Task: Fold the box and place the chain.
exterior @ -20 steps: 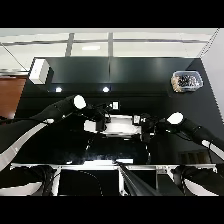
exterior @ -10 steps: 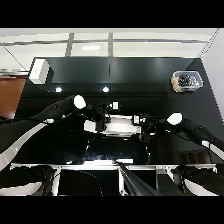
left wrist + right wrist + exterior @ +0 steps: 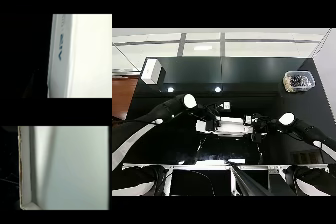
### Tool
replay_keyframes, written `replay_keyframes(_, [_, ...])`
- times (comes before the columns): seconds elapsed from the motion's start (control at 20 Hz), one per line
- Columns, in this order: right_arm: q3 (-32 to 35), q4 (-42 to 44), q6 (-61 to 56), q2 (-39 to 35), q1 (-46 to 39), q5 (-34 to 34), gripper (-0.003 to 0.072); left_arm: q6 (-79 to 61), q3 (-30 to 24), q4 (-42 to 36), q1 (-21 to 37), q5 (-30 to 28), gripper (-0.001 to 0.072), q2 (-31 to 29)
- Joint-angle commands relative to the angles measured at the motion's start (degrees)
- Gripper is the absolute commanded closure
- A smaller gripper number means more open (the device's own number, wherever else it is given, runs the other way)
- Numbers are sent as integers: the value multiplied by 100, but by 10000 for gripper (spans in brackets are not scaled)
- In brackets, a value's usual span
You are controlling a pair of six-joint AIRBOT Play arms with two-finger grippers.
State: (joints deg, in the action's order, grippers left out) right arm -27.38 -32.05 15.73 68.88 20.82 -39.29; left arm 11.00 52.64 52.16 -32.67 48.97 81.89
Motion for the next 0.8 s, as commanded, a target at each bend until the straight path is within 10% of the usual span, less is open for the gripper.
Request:
replay_keyframes(0.0, [2, -70, 2, 2, 0, -68, 269, 822, 48, 487, 138, 691, 236, -444])
replay_keyframes(0.15, [2, -98, 50, 2, 0, -149, 269, 1967, 46, 1259, 282, 1394, 252, -925])
replay_keyframes(0.2, [0, -98, 50, 2, 0, -149, 269, 2341, 46, 1403, 317, 1635, 343, -1051])
replay_keyframes(0.25, [2, -98, 50, 2, 0, -149, 269, 2577, 46, 1493, 354, 1904, 639, -1185])
replay_keyframes(0.3, [0, -98, 50, 2, 0, -149, 268, 2699, 46, 1458, 411, 2225, 684, -1298])
replay_keyframes(0.65, [2, -98, 52, 2, 0, -146, 270, 4260, -520, -494, 433, 2785, 686, -1482])
replay_keyframes(0.75, [2, -98, 52, 2, 0, -146, 495, 3797, -809, -1539, 448, 1958, 686, -1480])
